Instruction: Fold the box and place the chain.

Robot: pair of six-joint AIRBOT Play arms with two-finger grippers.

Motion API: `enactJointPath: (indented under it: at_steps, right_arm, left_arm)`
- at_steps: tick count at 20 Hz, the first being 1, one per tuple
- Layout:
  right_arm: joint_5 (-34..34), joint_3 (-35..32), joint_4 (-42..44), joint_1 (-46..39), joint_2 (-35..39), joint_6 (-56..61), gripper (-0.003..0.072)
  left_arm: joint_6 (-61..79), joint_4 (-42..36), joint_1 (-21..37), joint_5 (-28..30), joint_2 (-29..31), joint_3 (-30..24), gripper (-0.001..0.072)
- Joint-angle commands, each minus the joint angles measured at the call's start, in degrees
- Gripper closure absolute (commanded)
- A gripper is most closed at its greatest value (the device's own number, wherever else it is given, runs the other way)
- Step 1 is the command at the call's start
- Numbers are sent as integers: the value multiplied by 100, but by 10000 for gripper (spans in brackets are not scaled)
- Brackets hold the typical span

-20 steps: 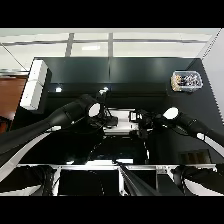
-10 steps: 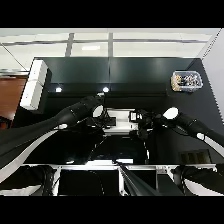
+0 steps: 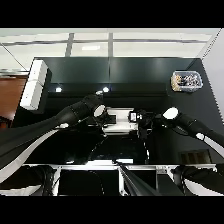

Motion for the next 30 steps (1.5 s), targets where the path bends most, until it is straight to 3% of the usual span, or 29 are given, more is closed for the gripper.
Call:
enactJointPath:
  at_steps: [1,2,4,5,7,9,13,14,16,17,22,27,29,30]
  right_arm:
    - [20,-2,2,4,-2,22,670]
    - [20,-2,2,4,-2,22,671]
    - [20,-2,2,4,-2,22,671]
    - [20,-2,2,4,-2,22,670]
    - [20,-2,2,4,-2,22,670]
    - [20,-2,2,4,-2,22,671]
    - [13,-2,7,4,-2,37,670]
    - [-48,-2,4,2,-2,177,582]
    - [-243,2,-22,0,39,684,46]
    - [-223,7,-101,-2,96,815,17]
    - [160,7,-918,0,538,1069,18]
    - [164,7,-850,4,636,798,24]
    - [166,7,-586,4,636,544,50]
    - [166,7,-376,4,636,413,177]
  left_arm:
    - [-103,-2,-17,-151,-20,4,682]
    - [-105,-2,-31,-138,-20,4,665]
    - [-105,-33,-31,-127,-20,4,286]
    - [-107,-26,-31,-153,-20,4,247]
    - [-142,-20,-28,-151,-26,4,263]
    - [-125,-22,-33,-140,-57,4,653]
    - [-107,-44,-44,-155,-133,11,682]
    - [-96,-35,-46,-153,-133,17,682]
    - [39,9,-50,-170,-133,94,683]
    - [35,70,-50,-184,-133,142,683]
    - [35,155,-39,-269,-155,219,683]
    - [57,151,-39,-319,-153,221,682]
    - [57,149,-39,-323,-153,221,681]
    - [57,144,-39,-321,-153,221,681]
